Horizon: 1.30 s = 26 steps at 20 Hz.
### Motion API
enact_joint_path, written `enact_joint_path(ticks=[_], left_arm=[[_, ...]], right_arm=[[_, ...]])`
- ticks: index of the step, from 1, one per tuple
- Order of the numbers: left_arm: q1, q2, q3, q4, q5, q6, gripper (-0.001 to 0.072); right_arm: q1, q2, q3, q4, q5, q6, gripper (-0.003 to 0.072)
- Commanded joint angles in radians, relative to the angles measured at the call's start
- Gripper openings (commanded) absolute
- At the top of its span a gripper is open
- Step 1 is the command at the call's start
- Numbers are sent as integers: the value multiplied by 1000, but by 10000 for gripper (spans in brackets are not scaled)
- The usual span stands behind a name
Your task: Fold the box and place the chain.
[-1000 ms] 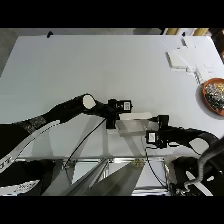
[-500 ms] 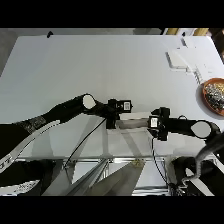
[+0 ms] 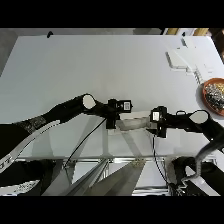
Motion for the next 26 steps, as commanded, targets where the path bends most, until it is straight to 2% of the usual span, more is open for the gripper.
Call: enact_joint_path(ticks=[1, 6, 13, 22, 24, 26], left_arm=[[-1, 0, 0, 1, 0, 0, 9], [-1, 0, 0, 1, 0, 0, 9], [-1, 0, 0, 1, 0, 0, 9], [-1, 0, 0, 1, 0, 0, 9], [-1, 0, 0, 1, 0, 0, 9], [-1, 0, 0, 1, 0, 0, 9]], right_arm=[[-11, -80, 3, 67, 8, -102, 662], [-10, -131, 7, 69, 20, -127, 655], [46, -132, -2, 64, 42, -122, 655], [41, -132, -37, 79, 24, -115, 637], [15, -126, -37, 102, 26, -111, 640], [-22, -111, -37, 101, 51, -87, 693]])
